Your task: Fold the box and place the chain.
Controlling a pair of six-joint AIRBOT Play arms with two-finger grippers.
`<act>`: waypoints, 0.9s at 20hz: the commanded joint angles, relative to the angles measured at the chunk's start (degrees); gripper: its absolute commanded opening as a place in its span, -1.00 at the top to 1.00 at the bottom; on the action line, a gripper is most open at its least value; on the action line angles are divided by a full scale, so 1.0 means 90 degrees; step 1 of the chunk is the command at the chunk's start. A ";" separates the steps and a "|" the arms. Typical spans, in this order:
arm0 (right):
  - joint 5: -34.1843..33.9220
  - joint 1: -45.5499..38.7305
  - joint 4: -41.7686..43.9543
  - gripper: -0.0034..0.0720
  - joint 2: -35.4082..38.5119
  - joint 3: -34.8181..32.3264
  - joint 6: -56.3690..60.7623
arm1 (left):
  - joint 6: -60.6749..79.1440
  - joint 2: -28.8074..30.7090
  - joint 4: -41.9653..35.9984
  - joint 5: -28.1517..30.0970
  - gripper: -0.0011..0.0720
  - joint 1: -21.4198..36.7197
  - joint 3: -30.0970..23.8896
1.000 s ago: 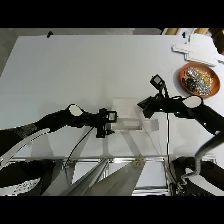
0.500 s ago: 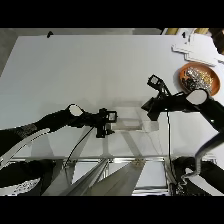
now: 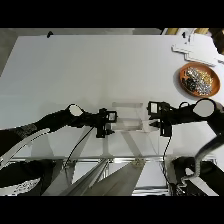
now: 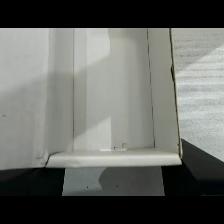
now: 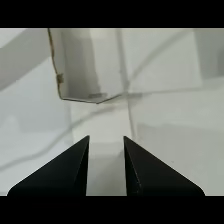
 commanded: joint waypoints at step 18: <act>-0.1683 0.0520 0.2295 0.48 -0.1256 -0.1022 -0.2552 | 0.0000 -0.0002 0.0000 -0.0005 0.37 0.0000 0.0002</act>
